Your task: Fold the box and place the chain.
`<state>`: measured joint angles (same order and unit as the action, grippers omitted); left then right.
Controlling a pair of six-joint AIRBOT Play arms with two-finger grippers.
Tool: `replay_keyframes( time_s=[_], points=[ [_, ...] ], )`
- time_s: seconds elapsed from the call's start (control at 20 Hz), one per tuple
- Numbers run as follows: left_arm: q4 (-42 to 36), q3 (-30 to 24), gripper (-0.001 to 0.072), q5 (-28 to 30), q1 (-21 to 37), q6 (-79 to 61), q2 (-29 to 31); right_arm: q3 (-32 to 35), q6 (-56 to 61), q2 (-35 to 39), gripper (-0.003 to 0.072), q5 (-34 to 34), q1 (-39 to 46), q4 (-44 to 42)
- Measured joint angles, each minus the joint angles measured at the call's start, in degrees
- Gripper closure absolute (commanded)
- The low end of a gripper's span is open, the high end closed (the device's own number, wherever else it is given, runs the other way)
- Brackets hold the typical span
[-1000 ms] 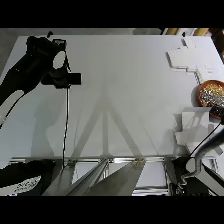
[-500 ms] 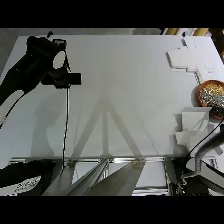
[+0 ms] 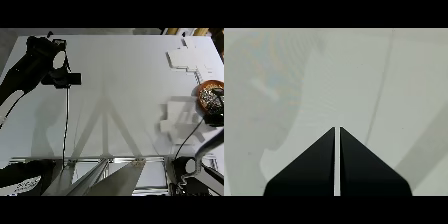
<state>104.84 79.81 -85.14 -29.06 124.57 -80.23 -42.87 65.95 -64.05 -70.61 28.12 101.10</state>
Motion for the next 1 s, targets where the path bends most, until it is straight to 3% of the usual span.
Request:
replay_keyframes(
  time_s=[0.2, 0.5, 0.8, 1.0],
  points=[
    [0.00, 0.00, 0.0678, 0.00, 0.00, 0.00, 0.00, 2.82, -0.02, 7.91, 0.0672, 0.94, -10.86, -11.54],
    [0.00, 0.00, 0.0678, 0.00, 0.00, 0.00, 0.00, 14.84, 0.09, 23.30, 0.0671, 9.22, -21.94, -24.48],
    [0.00, 0.00, 0.0679, 0.26, 0.00, 0.00, 0.00, 19.43, 0.35, 27.39, 0.0671, 13.20, -27.69, -29.27],
    [0.42, 0.00, 0.0679, 5.29, 0.00, 0.00, 0.00, 20.00, 0.42, 27.91, 0.0671, 14.12, -28.63, -30.16]
  ],
)
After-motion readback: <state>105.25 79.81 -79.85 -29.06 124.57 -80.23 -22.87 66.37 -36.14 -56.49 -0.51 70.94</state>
